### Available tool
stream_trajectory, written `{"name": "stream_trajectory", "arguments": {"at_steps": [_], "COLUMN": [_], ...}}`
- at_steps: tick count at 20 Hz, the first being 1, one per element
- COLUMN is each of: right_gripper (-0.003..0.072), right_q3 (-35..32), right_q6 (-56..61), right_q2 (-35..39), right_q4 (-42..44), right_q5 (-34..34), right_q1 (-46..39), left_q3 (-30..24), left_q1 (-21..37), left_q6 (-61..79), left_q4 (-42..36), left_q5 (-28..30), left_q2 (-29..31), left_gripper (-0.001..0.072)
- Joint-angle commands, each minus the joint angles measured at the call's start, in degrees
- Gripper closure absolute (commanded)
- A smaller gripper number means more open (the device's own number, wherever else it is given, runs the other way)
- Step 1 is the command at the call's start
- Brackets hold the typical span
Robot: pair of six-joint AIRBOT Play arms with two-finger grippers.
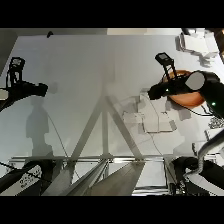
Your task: Fold the box and place the chain.
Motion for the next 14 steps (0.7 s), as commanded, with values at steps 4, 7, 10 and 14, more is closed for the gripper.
{"name": "stream_trajectory", "arguments": {"at_steps": [4, 7, 10, 14], "right_gripper": [0.008, 0.0, 0.0008, 0.0049], "right_q3": [0.04, 0.04, 0.04, 0.04], "right_q6": [14.67, 16.98, 16.79, 11.21], "right_q2": [0.07, 0.07, 0.22, 4.74], "right_q4": [-29.7, -36.57, -36.06, -29.88], "right_q5": [17.07, 21.44, 22.1, 15.23], "right_q1": [-0.04, -2.69, -7.3, -13.92], "left_q3": [-0.02, -0.02, -0.02, -0.02], "left_q1": [0.0, -0.02, -0.02, -0.02], "left_q6": [0.02, 0.02, 0.02, 0.02], "left_q4": [0.0, 0.0, 0.0, 0.0], "left_q5": [0.02, 0.02, 0.02, 0.04], "left_q2": [0.02, 0.02, 0.02, 0.02], "left_gripper": [0.0015, 0.0015, 0.0015, 0.0015]}}
